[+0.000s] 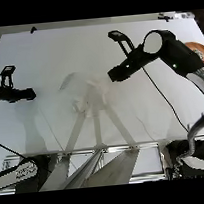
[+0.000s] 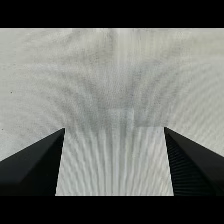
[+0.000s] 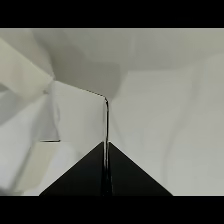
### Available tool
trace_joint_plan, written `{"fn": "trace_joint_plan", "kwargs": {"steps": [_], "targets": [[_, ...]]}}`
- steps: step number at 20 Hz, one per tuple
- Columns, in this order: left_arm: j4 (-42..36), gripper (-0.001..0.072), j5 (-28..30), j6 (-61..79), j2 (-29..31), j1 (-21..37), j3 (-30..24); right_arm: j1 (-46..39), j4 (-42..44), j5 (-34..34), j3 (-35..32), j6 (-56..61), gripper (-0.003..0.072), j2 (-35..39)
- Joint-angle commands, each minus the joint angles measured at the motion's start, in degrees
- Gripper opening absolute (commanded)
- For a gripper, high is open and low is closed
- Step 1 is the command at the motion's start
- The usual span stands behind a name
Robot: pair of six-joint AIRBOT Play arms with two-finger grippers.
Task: Fold the box and place the chain.
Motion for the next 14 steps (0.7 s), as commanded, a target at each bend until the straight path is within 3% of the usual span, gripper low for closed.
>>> {"fn": "trace_joint_plan", "kwargs": {"steps": [1, 9, 12, 14], "targets": [[0.02, 0.0699, 0.00, 0.00, 0.04, 0.04, 0.02, -2.14, -11.98, 0.35, -1.29, 5.22, 0.0005, -0.22], [0.02, 0.0699, 0.00, 0.00, 0.04, 0.04, 0.02, -2.99, -23.52, 2.36, -3.19, 11.82, 0.0005, -0.15], [0.02, 0.0699, 0.00, 0.00, 0.04, 0.04, 0.02, -2.99, -22.84, -1.22, -10.32, 13.73, 0.0004, 0.52], [0.02, 0.0699, 0.00, 0.00, 0.04, 0.04, 0.02, -2.91, -21.51, -7.41, -17.42, 15.91, 0.0004, 3.72]]}}
